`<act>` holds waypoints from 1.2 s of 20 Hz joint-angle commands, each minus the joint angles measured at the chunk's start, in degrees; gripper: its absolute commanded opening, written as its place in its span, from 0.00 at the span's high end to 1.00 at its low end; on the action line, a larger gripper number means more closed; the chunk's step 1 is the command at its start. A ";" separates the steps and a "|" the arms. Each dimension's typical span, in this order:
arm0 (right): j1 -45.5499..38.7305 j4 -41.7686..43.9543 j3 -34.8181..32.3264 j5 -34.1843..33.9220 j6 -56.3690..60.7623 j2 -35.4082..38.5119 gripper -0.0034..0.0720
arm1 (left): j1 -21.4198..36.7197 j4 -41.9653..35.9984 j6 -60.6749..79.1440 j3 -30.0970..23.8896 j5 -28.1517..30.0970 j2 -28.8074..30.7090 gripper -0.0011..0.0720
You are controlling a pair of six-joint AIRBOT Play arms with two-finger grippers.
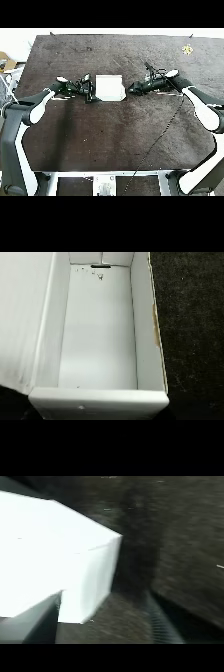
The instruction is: Fold the box and place the chain.
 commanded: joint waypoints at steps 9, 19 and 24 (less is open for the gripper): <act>4.50 2.45 1.33 0.55 -0.02 -0.26 0.28 | 0.00 0.00 0.02 -0.02 0.02 -0.02 0.68; 9.57 -13.09 7.26 -3.43 10.64 -0.26 0.28 | 0.00 -0.02 0.02 -0.02 0.02 -0.02 0.68; 11.43 -16.85 7.34 -5.75 15.76 -0.26 0.39 | 0.00 0.00 0.02 -0.02 0.02 -0.02 0.68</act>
